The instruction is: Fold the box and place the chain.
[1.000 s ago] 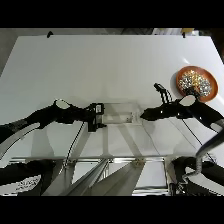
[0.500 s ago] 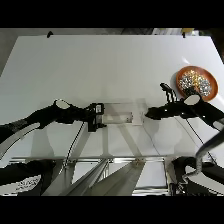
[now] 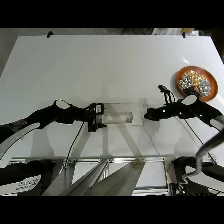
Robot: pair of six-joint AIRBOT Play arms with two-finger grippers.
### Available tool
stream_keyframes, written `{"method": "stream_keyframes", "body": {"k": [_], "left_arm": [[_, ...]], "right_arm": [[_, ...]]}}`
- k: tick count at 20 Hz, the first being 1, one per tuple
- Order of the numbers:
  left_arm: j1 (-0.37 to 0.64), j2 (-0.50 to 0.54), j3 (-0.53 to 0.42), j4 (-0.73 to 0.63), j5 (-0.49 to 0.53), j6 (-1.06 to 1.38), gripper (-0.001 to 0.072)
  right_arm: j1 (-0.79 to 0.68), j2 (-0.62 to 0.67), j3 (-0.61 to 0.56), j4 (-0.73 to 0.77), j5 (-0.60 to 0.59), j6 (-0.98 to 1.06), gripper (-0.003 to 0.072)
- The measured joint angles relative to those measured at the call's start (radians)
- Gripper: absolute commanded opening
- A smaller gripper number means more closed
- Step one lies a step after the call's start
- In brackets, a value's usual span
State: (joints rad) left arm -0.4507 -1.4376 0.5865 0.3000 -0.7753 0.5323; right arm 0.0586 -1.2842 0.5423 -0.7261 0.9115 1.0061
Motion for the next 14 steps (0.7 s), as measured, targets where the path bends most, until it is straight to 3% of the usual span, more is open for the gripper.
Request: {"method": "stream_keyframes", "body": {"k": [10, 14], "left_arm": [[0.0, 0.0, 0.0, 0.0, 0.0, 0.0, 0.0311], [0.0, 0.0, 0.0, 0.0, 0.0, 0.0, 0.0311]], "right_arm": [[0.026, 0.007, 0.0, 0.005, 0.014, -0.018, 0.0021], [0.026, 0.045, 0.0, 0.012, 0.024, -0.019, 0.0165]]}}
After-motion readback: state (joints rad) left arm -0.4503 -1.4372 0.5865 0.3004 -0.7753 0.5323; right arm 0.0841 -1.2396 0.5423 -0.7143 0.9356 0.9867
